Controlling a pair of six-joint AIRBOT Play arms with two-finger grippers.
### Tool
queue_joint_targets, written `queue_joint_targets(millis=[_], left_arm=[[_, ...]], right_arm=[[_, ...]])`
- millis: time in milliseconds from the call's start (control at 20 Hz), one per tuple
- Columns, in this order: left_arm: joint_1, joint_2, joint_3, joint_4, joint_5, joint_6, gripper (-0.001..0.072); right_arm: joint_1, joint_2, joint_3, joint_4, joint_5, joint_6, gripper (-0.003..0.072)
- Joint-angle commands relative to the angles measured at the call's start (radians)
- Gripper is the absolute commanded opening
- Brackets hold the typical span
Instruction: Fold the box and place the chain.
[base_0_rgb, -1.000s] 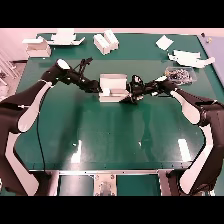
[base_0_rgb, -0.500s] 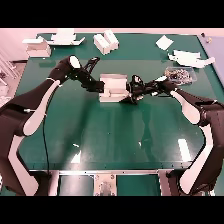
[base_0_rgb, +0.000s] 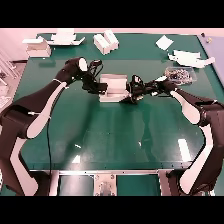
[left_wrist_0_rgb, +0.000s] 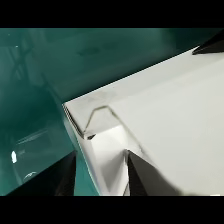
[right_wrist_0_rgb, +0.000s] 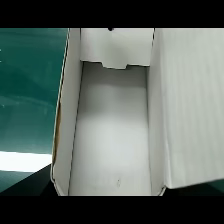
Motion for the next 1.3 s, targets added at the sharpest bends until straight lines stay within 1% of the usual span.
queue_joint_targets(millis=[0, 150, 450, 600, 650, 750, 1050, 1250], left_arm=[[-0.027, 0.001, 0.010, 0.065, 0.018, -0.091, 0.0378], [-0.029, 0.001, 0.024, 0.059, 0.003, -0.099, 0.0378], [-0.029, 0.000, 0.026, 0.053, 0.022, -0.214, 0.0377], [-0.029, -0.001, 0.026, 0.080, 0.019, -0.258, 0.0375], [-0.029, -0.006, 0.026, 0.089, 0.011, -0.270, 0.0350], [-0.034, -0.016, 0.026, 0.098, -0.006, -0.278, 0.0350], [-0.050, -0.029, 0.026, 0.135, 0.005, -0.314, 0.0350], [-0.050, -0.030, 0.051, 0.154, 0.006, -0.314, 0.0350]], right_arm=[[0.000, 0.000, 0.000, 0.000, 0.000, 0.001, 0.0513], [0.000, 0.000, 0.000, 0.000, 0.000, 0.001, 0.0513], [0.000, 0.000, 0.000, 0.000, 0.000, 0.001, 0.0513], [0.000, 0.000, 0.000, 0.000, 0.000, 0.001, 0.0512], [0.000, 0.000, 0.000, 0.000, 0.000, 0.001, 0.0513], [0.000, 0.000, 0.000, 0.000, 0.000, 0.001, 0.0513], [0.000, 0.000, 0.000, 0.000, 0.000, 0.001, 0.0513], [0.000, 0.000, 0.000, 0.000, 0.000, 0.001, 0.0512]])
